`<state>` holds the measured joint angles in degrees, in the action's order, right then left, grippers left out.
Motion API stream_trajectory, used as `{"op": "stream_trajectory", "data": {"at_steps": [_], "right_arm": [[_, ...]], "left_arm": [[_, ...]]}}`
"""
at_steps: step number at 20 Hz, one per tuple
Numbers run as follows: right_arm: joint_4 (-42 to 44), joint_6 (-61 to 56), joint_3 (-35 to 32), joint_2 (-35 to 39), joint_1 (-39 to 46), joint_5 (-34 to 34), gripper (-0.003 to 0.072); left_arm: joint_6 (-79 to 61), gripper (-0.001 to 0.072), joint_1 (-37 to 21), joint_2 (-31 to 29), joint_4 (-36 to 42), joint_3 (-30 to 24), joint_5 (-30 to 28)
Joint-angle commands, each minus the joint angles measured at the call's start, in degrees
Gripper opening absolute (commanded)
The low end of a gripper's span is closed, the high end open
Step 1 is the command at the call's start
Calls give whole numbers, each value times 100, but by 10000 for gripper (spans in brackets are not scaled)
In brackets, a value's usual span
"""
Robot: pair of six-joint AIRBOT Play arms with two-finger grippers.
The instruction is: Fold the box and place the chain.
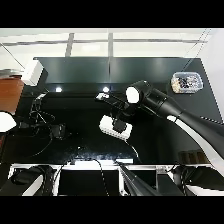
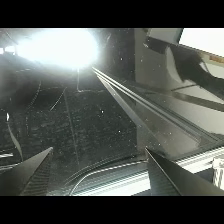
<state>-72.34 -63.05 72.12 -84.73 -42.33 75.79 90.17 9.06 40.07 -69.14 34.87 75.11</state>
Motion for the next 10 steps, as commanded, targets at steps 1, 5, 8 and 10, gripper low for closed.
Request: {"op": "stream_trajectory", "data": {"at_steps": [1, 5, 8, 10], "right_arm": [[2, 0, -31, -57, -107, -37, 370], [7, -160, 59, -52, -131, 61, 371], [11, -450, 275, 162, -90, 247, 371], [13, -922, 302, 507, 48, 501, 371]], "left_arm": [[0, 689, -2, 0, -2, -2, -9], [0, 688, -2, 0, -2, -2, -11], [0, 689, -2, 0, -2, -2, -140], [-2, 689, -2, 0, -2, -2, -267]]}}
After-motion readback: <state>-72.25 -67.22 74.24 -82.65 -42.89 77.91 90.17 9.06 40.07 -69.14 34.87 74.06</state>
